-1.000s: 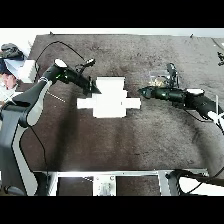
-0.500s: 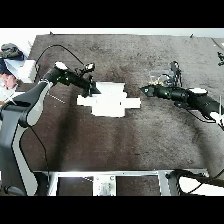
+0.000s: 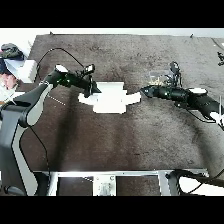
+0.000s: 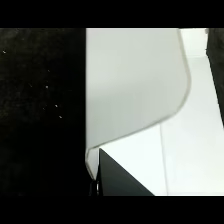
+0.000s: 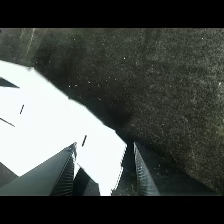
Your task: Fold the box and place the chain.
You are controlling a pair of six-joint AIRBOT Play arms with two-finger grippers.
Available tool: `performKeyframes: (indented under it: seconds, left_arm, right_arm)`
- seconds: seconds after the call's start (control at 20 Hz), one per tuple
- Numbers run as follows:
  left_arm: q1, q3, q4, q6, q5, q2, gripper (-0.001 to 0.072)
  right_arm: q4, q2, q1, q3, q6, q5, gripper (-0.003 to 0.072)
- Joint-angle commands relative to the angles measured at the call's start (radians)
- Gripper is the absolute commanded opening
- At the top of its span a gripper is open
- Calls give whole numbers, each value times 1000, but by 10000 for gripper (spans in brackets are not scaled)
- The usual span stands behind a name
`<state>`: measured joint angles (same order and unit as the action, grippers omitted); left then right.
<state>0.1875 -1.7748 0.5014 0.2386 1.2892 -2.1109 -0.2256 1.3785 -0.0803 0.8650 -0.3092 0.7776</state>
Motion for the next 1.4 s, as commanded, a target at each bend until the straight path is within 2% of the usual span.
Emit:
performKeyframes:
  seconds: [0.0, 0.4, 0.45, 0.7, 0.75, 0.8, 0.95, 1.05, 1.25, 1.35]
  left_arm:
    - [0, 4, -18, 20, -20, 2, 8]
    - [5, 4, 108, -2, 5, -2, 10]
    - [5, 4, 108, -2, 7, -3, 11]
    - [5, 3, 105, -2, 2, -2, 12]
    - [5, 3, 105, -2, 2, -2, 12]
    - [5, 3, 105, -2, 2, -2, 12]
    - [5, 3, 105, -2, 2, -2, 12]
    - [5, 3, 105, -2, 2, -2, 12]
    - [5, 3, 104, -2, 3, -2, 13]
    - [5, 3, 104, -2, 1, -2, 12]
  right_arm:
    - [-24, 0, 0, 1, 3, -1, 399]
    - [-24, 0, 7, 1, 94, 4, 402]
    - [-24, 0, 15, 1, 129, 6, 434]
    - [-24, 0, 108, 1, 347, 8, 442]
    - [-25, 0, 124, 1, 372, -5, 619]
    - [-25, -1, 140, 1, 393, -19, 671]
    - [-34, 0, 182, 1, 481, -55, 671]
    - [-101, 0, 218, 1, 544, -61, 670]
    - [-333, 2, 299, 1, 560, -62, 670]
    - [-373, 24, 336, 1, 560, -75, 670]
